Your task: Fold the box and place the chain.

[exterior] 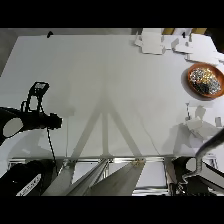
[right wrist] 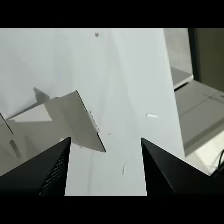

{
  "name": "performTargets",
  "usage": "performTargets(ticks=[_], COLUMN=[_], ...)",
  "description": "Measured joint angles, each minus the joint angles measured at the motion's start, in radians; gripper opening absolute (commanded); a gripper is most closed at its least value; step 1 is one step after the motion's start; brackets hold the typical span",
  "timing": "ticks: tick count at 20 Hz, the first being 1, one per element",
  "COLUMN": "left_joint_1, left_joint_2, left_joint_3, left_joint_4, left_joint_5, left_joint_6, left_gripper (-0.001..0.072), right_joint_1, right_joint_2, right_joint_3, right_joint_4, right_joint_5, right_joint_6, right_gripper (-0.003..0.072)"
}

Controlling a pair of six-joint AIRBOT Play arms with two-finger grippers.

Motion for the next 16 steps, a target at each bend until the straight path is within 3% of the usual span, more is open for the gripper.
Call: performTargets(ticks=[6,9,11,16], left_joint_1=[0.0,0.0,0.0,0.0], left_joint_2=[0.0,0.0,0.0,0.0], left_joint_3=[0.0,0.0,0.0,0.0], left_joint_4=[0.0,0.0,0.0,0.0], left_joint_5=[0.0,0.0,0.0,0.0], left_joint_6=[0.0,0.0,0.0,0.0], left_gripper=[0.0271,0.0271,0.0271,0.0271], right_joint_1=[-0.019,-0.021,-0.021,0.035], right_joint_2=[-0.113,-0.161,-0.176,-0.14], right_joint_3=[0.002,0.002,0.002,0.002], right_joint_4=[0.005,0.006,0.008,0.029], right_joint_5=[-0.018,-0.006,0.021,0.131], right_joint_6=[-0.051,-0.059,-0.062,-0.076], right_gripper=[0.0389,0.013,0.0015,0.0014])
